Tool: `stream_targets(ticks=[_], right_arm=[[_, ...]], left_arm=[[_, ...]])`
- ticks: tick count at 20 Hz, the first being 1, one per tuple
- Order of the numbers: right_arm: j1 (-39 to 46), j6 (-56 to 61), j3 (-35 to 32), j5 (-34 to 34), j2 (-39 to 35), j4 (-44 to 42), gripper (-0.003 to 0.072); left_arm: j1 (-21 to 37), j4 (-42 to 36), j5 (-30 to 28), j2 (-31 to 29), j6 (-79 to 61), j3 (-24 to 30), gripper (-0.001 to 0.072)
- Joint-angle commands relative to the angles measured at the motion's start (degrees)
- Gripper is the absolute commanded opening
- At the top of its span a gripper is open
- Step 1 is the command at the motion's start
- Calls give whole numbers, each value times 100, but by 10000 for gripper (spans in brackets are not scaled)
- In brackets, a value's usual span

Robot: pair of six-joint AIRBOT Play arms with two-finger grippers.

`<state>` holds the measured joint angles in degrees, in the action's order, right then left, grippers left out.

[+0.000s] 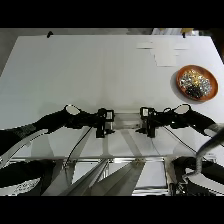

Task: Fold the box and place the chain.

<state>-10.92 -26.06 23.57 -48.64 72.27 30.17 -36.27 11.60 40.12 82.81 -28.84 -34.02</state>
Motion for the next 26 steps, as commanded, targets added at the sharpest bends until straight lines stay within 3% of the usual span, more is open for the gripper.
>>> stream_targets(ticks=[1,24,25,26], right_arm=[[-2,7,0,-2,0,-4,459],[-2,70,0,-175,-2,-11,460],[-2,72,0,-164,-2,-7,510],[-2,76,0,-166,-24,-4,668]], left_arm=[[-13,-22,-96,28,-9,-4,99],[-13,-24,-92,28,-13,-4,97],[-13,-24,-92,28,-13,-4,97],[-13,-24,-92,28,-13,-4,97]])
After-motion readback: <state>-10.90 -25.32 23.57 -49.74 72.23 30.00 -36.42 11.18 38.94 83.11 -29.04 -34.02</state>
